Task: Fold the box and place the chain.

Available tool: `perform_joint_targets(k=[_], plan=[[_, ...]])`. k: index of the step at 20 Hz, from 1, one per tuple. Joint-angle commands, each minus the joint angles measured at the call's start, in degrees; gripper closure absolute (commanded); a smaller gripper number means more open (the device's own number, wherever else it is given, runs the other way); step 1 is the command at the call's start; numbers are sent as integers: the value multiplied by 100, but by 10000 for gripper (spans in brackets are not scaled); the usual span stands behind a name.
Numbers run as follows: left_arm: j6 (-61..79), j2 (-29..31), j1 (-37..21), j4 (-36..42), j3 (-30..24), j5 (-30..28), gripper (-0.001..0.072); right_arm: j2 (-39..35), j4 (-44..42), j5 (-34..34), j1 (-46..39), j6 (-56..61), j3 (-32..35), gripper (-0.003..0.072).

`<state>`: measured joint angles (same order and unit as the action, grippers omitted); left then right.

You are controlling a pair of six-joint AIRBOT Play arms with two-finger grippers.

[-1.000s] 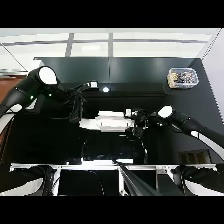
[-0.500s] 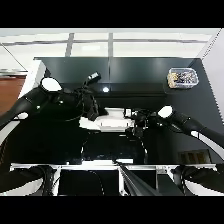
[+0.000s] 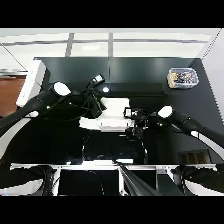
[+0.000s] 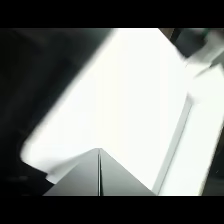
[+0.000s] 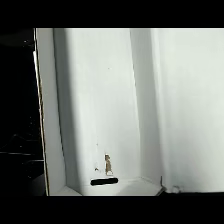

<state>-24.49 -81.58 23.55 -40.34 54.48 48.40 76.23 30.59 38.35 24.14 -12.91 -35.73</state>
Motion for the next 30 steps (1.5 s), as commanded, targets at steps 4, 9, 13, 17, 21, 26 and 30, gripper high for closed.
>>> perform_joint_targets(k=[4, 9, 13, 17, 21, 26, 30], plan=[[-297, -450, 127, -315, 24, 173, 680, 2, -2, 0, 2, 0, 2, 627], [-647, -155, 28, -916, 358, 866, 682, 2, -4, -2, 2, 2, 2, 627], [-1342, 901, -343, -1810, 286, 485, 682, 2, -4, -2, 2, 2, 4, 626], [-758, 1523, -1115, -529, -245, 841, 677, 2, -4, -2, 2, 0, 2, 626], [623, 1491, -1062, -1040, -726, 1517, 91, 2, -4, -2, 2, 0, 2, 626], [1397, 1484, -466, -2240, -1207, 708, -3, 2, -4, -2, 2, 0, 4, 627], [1513, 1438, 39, -2039, -1213, 234, 5, 2, -4, -2, 2, 0, 2, 627]])
